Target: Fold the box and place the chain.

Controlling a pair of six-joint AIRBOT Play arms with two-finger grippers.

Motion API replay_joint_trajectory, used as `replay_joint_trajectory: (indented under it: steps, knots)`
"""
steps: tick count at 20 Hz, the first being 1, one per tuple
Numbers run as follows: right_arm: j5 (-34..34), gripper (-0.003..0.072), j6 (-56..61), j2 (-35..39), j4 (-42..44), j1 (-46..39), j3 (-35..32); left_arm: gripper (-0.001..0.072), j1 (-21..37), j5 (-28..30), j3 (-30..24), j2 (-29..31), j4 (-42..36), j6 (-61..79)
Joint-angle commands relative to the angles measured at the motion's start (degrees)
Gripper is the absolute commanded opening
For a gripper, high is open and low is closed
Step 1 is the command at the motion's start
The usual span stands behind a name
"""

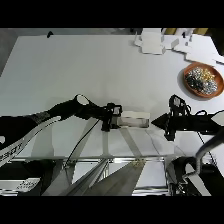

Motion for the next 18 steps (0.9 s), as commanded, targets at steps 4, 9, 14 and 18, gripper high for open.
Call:
replay_joint_trajectory:
  steps: [4, 9, 14, 18]
  knots:
    - [-8.79, 0.0023, -0.15, -6.49, 2.29, 4.55, -0.9, 0.0136, 0.04, 0.0, 0.04, -0.02, 0.0, 0.02]
    - [-18.29, 0.0023, 1.92, -13.16, 2.21, 10.95, -0.9, 0.0136, 0.02, 0.0, 0.04, -0.02, 0.0, 0.02]
    - [-17.25, 0.0023, 3.08, -13.27, -0.81, 8.02, -0.9, 0.0136, 0.02, 0.0, 0.04, -0.02, 0.0, 0.0]
    - [-11.26, 0.0025, -1.77, -13.25, 4.5, 7.52, -0.83, 0.0136, 0.02, 0.0, 0.04, -0.02, 0.0, 0.02]
